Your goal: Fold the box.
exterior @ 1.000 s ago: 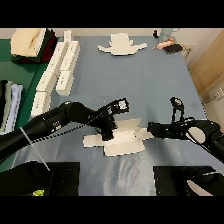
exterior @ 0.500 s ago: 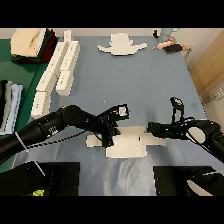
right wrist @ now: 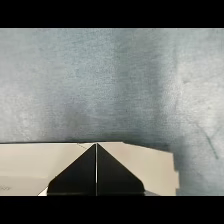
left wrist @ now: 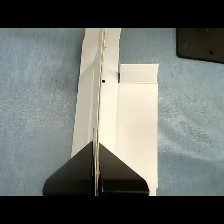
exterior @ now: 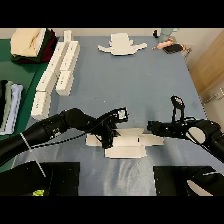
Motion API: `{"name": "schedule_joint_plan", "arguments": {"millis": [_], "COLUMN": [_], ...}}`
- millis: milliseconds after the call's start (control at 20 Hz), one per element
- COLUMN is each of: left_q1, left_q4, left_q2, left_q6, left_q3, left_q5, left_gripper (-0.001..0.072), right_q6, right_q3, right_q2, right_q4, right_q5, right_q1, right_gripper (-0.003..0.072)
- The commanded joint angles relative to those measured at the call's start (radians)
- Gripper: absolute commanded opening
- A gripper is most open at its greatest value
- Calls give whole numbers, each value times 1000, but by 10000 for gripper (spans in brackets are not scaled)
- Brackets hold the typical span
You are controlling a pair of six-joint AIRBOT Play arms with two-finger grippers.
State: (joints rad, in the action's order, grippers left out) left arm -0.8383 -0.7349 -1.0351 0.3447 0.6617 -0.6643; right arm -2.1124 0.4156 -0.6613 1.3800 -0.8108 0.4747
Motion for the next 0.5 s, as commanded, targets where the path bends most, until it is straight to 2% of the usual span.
{"name": "schedule_joint_plan", "arguments": {"millis": [0,450], "left_q1": [-2,5], "left_q4": [-2,-54], "left_q2": [-15,-15], "left_q6": [-20,-26], "left_q3": [-2,-2], "left_q5": [20,27], "left_gripper": [14,14], "right_q6": [0,0], "right_q3": [0,0], "right_q2": [1,1], "right_q4": [0,0], "right_q5": [5,5], "right_q1": [1,1], "right_gripper": [3,3]}}
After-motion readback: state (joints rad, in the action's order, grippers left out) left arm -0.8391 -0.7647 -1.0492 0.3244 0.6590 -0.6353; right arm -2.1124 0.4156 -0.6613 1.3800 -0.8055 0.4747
